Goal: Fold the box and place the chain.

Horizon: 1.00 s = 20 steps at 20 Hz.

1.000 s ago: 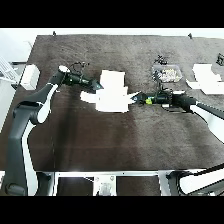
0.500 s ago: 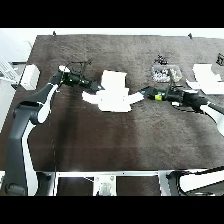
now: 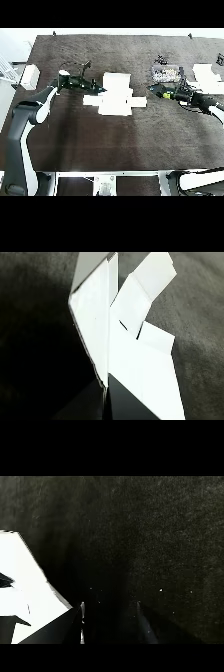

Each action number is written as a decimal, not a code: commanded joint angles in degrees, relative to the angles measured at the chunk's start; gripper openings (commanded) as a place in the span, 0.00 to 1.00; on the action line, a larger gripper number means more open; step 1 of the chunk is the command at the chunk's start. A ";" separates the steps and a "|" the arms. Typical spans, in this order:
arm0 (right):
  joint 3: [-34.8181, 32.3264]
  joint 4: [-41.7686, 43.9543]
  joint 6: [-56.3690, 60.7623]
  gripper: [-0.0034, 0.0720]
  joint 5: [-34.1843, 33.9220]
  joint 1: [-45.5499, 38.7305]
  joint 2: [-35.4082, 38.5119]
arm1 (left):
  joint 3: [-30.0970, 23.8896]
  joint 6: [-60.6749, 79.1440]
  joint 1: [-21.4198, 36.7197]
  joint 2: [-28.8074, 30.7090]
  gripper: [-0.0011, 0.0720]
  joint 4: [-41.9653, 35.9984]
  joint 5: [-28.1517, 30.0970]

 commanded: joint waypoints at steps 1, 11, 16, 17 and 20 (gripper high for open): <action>-0.63 0.13 -2.08 0.60 -0.02 -0.09 0.00 | -7.45 14.84 0.63 2.99 0.03 -7.23 2.82; -2.97 0.22 -2.43 0.60 -0.13 -0.04 0.00 | -14.12 25.29 0.90 4.92 0.03 -8.22 5.35; -3.45 0.83 -2.40 0.61 -0.07 -0.04 0.02 | -14.12 26.32 0.52 4.92 0.03 -4.81 5.51; -3.91 0.85 -2.43 0.61 -0.09 -0.07 0.02 | -14.12 26.45 0.07 4.92 0.04 -3.04 6.67; -5.18 2.40 -5.09 0.61 -0.17 -0.13 0.02 | -14.12 27.67 -0.87 4.92 0.03 -1.95 8.31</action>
